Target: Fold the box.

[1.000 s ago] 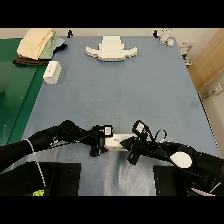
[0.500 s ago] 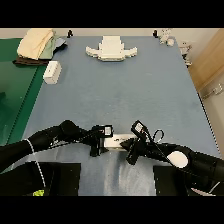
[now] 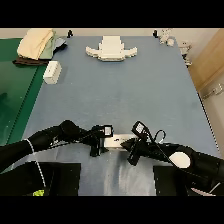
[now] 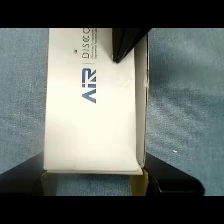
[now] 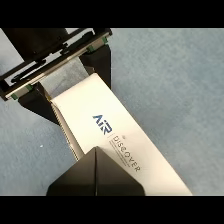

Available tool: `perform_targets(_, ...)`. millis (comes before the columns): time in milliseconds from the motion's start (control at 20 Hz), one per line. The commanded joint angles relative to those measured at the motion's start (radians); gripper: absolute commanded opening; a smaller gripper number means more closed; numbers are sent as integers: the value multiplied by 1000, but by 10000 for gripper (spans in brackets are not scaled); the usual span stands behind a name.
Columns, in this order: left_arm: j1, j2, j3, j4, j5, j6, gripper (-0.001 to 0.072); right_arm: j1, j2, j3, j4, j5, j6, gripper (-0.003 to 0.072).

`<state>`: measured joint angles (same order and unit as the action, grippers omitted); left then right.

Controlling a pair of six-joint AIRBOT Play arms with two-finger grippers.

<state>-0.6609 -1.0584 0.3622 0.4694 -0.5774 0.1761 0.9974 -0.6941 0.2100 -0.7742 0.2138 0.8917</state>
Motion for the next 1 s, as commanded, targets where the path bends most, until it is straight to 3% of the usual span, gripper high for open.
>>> perform_targets(0, 0, 0, 0, 2, 0, 3, 411, -17, 68, 32, -58, -82, -1, 5)
perform_targets(200, 0, 0, 0, 2, 0, 3, 411, -106, 51, 100, -134, -23, -1, 5)
perform_targets(350, 0, 0, 0, 2, 0, 3, 411, -254, -46, 193, -283, 143, 99, 5)
perform_targets(550, 0, 0, 0, 2, 0, 3, 411, -463, -257, 422, -663, 543, 597, 5)
perform_targets(700, 0, 0, 0, 2, 0, 3, 411, -550, -366, 578, -838, 849, 964, 5)
perform_targets(950, 0, 0, 0, 2, 1, 3, 411, -573, -385, 635, -831, 893, 1037, 6)
